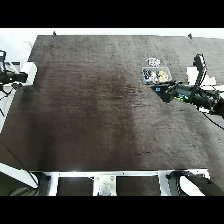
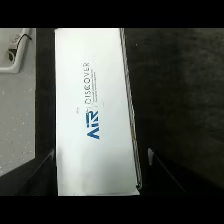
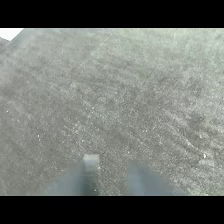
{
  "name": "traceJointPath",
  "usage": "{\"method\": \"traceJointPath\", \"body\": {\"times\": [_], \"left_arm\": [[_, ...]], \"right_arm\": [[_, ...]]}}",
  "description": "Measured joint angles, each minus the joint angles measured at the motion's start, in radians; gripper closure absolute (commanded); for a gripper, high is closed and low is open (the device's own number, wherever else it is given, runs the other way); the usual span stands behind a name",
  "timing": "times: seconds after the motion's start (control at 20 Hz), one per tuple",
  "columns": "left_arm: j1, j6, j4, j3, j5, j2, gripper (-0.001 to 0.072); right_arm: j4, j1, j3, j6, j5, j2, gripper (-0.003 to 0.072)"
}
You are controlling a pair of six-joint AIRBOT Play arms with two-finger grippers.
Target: Fold the box and place the chain.
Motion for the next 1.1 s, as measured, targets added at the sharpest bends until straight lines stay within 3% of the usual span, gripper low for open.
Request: {"method": "traceJointPath", "body": {"times": [0.05, 0.1, 0.15, 0.35, 0.5, 0.65, 0.8, 1.1], "left_arm": [[0.004, -0.002, 0.000, 0.001, -0.029, 0.029, 0.0260], [0.006, -0.004, -0.001, 0.001, -0.061, 0.063, 0.0615], [0.008, -0.004, -0.008, 0.001, -0.095, 0.097, 0.0692], [0.005, 0.002, -0.128, 0.000, -0.267, 0.245, 0.0698], [-0.049, 0.042, -0.192, -0.060, -0.277, 0.405, 0.0698], [-0.135, 0.122, -0.262, -0.216, -0.146, 0.610, 0.0698], [-0.259, 0.250, -0.351, -0.435, 0.006, 0.839, 0.0698], [-0.537, 0.367, -0.412, -0.876, 0.334, 1.212, 0.0697]], "right_arm": [[0.000, -0.005, 0.000, 0.002, -0.001, 0.013, 0.0674], [0.000, -0.012, 0.000, 0.002, -0.004, 0.030, 0.0675], [0.000, -0.021, 0.000, 0.002, -0.016, 0.054, 0.0675], [0.000, -0.074, 0.000, 0.002, -0.114, 0.187, 0.0676], [-0.020, -0.120, -0.002, 0.002, -0.187, 0.300, 0.0677], [-0.038, -0.157, -0.027, 0.002, -0.248, 0.398, 0.0677], [-0.041, -0.173, -0.084, 0.008, -0.311, 0.480, 0.0678], [-0.039, -0.181, -0.293, -0.025, -0.425, 0.647, 0.0678]]}}
